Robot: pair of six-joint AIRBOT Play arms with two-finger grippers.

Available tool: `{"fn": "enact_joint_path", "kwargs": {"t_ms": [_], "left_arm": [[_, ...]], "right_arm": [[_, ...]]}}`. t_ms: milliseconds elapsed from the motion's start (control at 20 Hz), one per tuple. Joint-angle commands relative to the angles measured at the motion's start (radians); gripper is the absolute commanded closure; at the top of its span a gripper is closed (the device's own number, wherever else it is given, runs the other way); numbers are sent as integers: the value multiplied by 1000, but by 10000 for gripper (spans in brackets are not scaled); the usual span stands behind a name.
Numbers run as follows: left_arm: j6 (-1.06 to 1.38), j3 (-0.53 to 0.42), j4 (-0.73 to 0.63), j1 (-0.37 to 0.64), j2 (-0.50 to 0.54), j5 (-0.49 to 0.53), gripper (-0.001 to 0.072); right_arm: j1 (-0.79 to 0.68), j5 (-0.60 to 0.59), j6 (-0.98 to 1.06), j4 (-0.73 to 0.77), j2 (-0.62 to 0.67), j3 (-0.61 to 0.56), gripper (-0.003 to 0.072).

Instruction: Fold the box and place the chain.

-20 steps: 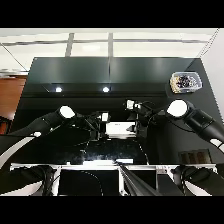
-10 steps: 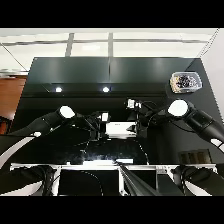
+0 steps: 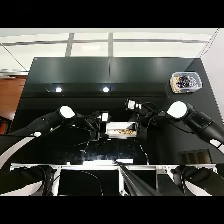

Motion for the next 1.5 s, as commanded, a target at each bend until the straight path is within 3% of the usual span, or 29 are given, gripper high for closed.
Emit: {"fn": "enact_joint_path", "kwargs": {"t_ms": [0, 950, 1000, 1450], "left_arm": [[0, -1, 0, -1, -1, 1, 265], [0, -1, 0, -1, -1, 1, 264], [0, -1, 0, -1, -1, 1, 264], [0, -1, 0, -1, -1, 1, 264]], "right_arm": [[0, 25, 0, 2, -1, -1, 378], [0, 52, 1, 14, 15, 0, 380], [0, 51, 1, 14, 15, 0, 509], [0, 77, 3, 14, 14, 0, 514]]}}
